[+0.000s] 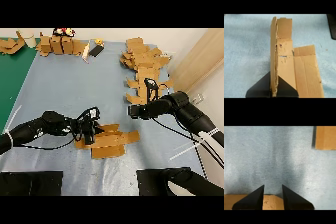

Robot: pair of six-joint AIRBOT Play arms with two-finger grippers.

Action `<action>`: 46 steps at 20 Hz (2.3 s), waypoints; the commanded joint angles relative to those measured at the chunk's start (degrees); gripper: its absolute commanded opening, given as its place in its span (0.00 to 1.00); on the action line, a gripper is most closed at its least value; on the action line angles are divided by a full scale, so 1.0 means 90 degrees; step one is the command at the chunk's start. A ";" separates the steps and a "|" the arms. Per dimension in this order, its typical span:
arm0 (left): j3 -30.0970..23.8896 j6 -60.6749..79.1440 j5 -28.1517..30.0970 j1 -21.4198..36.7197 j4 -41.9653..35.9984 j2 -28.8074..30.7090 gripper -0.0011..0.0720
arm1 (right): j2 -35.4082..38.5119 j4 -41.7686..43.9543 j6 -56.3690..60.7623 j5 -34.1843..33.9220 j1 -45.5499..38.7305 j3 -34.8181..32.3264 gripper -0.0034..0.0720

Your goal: Fold the box.

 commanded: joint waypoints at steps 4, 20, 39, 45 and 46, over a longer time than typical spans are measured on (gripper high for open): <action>0.0027 -0.0053 -0.0027 0.0002 0.0146 -0.0151 0.03 | -0.0002 0.0000 -0.0017 0.0005 0.0007 0.0002 0.49; 0.0053 -0.0044 0.0168 0.0005 0.0141 -0.0058 0.03 | 0.0002 0.0002 -0.0833 -0.0969 0.0070 0.0002 0.05; 0.0053 -0.0044 0.0148 0.0005 0.0141 -0.0056 0.03 | 0.1358 -0.1639 -0.2793 0.0466 0.5219 -0.2181 0.70; 0.0053 -0.0044 0.0148 0.0005 0.0141 -0.0056 0.03 | 0.0386 -0.2436 -0.2800 0.1455 0.5221 -0.2166 0.70; 0.0053 -0.0044 0.0146 0.0005 0.0141 -0.0056 0.03 | 0.0270 -0.2625 -0.2793 0.1481 0.5221 -0.2152 0.70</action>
